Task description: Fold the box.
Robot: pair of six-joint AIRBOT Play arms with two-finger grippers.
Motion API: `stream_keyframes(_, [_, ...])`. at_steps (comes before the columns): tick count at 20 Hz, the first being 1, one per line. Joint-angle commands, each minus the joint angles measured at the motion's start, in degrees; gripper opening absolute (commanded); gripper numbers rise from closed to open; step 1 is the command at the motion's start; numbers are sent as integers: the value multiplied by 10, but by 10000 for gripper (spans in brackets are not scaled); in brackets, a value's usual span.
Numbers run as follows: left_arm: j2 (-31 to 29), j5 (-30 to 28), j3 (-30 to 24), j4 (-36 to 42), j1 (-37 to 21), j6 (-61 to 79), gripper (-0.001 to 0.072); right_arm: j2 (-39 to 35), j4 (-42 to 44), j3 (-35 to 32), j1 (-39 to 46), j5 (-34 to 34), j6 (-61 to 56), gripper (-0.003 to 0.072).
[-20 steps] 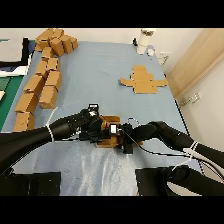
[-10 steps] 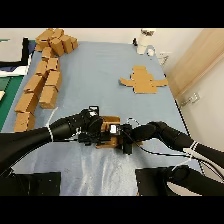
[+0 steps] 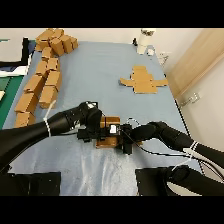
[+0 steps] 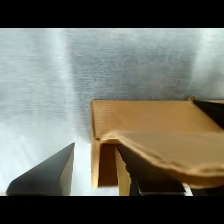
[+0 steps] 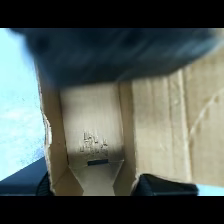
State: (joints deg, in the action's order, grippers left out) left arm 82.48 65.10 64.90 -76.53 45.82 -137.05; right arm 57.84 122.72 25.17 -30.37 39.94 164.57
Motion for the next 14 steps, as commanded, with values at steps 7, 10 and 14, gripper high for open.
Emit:
stream_keyframes(7, [0,132,31,213,-164,163,391,0,0,0,0,0,0,554])
stream_keyframes(10, [0,160,31,212,-219,231,390,0,0,0,0,0,0,554])
stream_keyframes(14, [-1,158,31,211,-263,467,13,0,0,0,0,0,0,554])
